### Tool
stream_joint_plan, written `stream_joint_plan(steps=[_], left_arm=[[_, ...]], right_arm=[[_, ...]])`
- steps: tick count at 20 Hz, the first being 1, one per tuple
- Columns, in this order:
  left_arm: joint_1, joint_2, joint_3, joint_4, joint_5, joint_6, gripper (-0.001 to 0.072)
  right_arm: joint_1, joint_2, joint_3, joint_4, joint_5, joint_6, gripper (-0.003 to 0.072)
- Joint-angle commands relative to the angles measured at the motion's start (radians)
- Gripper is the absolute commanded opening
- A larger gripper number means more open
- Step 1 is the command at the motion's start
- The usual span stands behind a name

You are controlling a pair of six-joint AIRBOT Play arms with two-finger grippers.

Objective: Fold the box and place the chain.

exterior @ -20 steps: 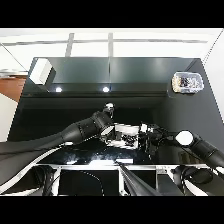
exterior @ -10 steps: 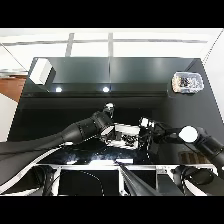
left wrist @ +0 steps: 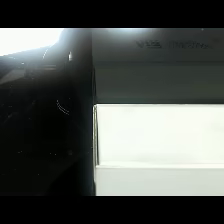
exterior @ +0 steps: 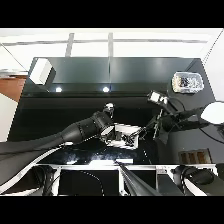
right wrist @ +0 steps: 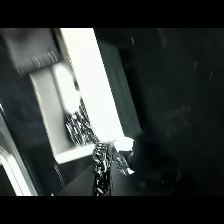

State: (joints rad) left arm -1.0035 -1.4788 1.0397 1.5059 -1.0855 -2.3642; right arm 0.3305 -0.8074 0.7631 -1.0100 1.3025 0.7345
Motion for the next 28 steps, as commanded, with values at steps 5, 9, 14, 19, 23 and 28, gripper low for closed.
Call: stream_joint_plan(steps=[5, 9, 14, 19, 23, 28], left_arm=[[0.000, 0.000, 0.000, 0.000, 0.000, 0.000, 0.0034], [0.000, 0.000, 0.000, 0.000, 0.000, 0.000, 0.0034], [0.000, 0.000, 0.000, 0.000, 0.000, 0.000, 0.0034], [0.000, 0.000, 0.000, 0.000, 0.000, 0.000, 0.0034], [0.000, 0.000, 0.000, 0.000, 0.005, 0.000, 0.0033], [0.001, 0.000, 0.000, 0.001, 0.007, 0.003, 0.0034]], right_arm=[[-0.006, 0.001, 0.070, 0.374, 0.032, 0.028, 0.0058], [-0.006, 0.001, 0.071, 0.470, -0.006, 0.008, 0.0058], [0.008, 0.001, 0.068, 0.363, -0.015, 0.023, 0.0058], [0.011, 0.001, -0.011, 0.296, -0.021, 0.040, 0.0059], [0.060, 0.001, -0.102, 0.294, -0.088, 0.071, 0.0061], [0.080, 0.001, -0.147, 0.262, -0.152, 0.109, 0.0573]])
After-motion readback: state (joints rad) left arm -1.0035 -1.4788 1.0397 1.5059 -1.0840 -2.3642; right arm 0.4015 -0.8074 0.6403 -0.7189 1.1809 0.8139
